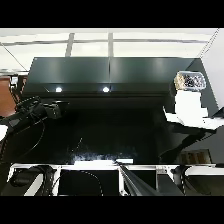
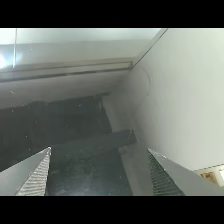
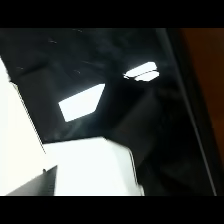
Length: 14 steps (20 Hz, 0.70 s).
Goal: Fold the box and place the chain.
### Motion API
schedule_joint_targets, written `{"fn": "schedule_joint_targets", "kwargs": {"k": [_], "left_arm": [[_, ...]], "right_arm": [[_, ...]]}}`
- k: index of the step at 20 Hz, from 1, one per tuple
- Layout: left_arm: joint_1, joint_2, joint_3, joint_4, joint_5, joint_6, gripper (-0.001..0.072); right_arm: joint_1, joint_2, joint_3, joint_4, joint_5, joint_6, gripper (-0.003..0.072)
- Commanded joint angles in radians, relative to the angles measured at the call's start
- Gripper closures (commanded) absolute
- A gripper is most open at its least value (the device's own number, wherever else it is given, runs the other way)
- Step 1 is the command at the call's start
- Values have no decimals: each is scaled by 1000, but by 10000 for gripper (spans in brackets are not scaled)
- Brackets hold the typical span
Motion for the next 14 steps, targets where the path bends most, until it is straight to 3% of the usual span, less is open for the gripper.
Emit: {"fn": "schedule_joint_targets", "kwargs": {"k": [1, 2, 3, 4, 9, 14], "left_arm": [[0, -1, 1, -1, -21, 0, 4], [0, -1, 1, -1, -21, -1, 4], [0, -1, 1, -1, -21, 0, 4], [0, -1, 1, 0, -21, 0, 4], [0, -1, 1, -1, -21, 0, 4], [0, -1, 0, -1, -32, -1, 4]], "right_arm": [[-8, -39, 18, 67, 15, -95, 195], [-11, -39, 19, 63, 19, -106, 297], [-13, -39, 22, 59, 29, -108, 534], [-16, -38, 23, 60, 45, -114, 676], [-16, -29, 6, 123, 204, -127, 680], [49, 120, -157, 368, 196, -139, 678]]}}
